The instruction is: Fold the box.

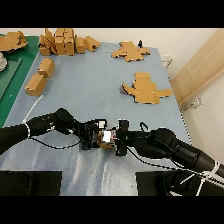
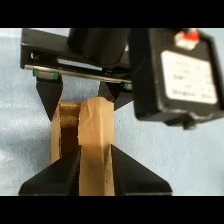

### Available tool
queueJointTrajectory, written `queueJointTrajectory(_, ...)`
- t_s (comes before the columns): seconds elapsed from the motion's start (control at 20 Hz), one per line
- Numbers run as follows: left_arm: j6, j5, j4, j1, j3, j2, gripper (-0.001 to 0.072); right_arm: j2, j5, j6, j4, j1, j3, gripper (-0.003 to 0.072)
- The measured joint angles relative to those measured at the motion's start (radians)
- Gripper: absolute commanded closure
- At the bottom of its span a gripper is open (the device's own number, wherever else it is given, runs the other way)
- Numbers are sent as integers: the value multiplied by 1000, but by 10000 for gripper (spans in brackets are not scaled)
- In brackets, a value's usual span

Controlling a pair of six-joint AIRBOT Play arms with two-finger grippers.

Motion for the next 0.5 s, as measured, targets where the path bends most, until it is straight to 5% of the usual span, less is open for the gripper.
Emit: queueJointTrajectory(0.5, 0, 0, 0, 0, 0, 0, 306, -6, -38, 0, -6, 0, 13, 477)
